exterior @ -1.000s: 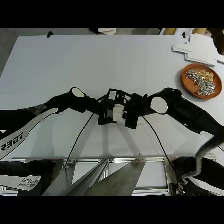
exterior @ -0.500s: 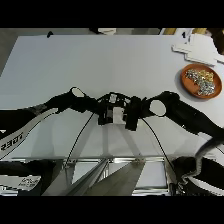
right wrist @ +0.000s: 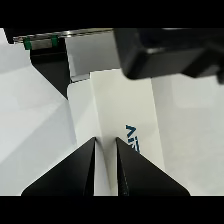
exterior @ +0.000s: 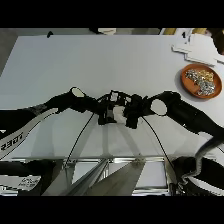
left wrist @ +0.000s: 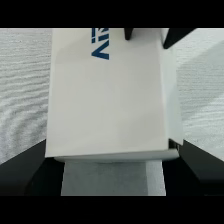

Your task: Fold the box and place the chain.

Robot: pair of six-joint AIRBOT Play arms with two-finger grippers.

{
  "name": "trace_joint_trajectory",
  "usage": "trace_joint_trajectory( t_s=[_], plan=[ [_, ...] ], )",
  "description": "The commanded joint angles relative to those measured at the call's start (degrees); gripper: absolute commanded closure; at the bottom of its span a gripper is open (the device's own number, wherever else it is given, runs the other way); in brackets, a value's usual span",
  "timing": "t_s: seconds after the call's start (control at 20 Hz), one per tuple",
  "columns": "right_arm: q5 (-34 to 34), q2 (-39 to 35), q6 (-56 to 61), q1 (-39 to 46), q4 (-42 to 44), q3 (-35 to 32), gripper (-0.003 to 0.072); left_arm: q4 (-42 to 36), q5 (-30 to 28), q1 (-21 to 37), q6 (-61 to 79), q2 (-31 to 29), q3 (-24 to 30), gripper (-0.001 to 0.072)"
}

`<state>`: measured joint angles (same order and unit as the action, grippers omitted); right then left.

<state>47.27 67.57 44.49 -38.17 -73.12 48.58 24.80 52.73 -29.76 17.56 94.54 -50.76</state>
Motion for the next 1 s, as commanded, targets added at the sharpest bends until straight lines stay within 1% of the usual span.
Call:
trace_joint_trajectory(
  t_s=[0.0,0.3,0.75,0.95],
  plan=[
    [-0.57,-0.13,0.02,0.44,-0.35,-0.04,0.0604,0.13,0.0,0.02,0.2,-0.04,-0.07,0.05],
    [-2.97,-0.13,0.02,0.44,-0.35,-0.04,0.0609,0.13,0.0,0.02,0.17,-0.04,-0.07,0.05],
    [-3.17,-0.44,0.07,0.44,-0.07,-0.04,0.061,0.13,-0.02,0.02,0.2,-0.04,-0.07,0.05],
    [-3.17,0.81,0.0,0.44,1.73,-0.09,0.0606,0.13,-0.02,0.02,0.17,-0.04,-0.07,0.05]
  ],
)
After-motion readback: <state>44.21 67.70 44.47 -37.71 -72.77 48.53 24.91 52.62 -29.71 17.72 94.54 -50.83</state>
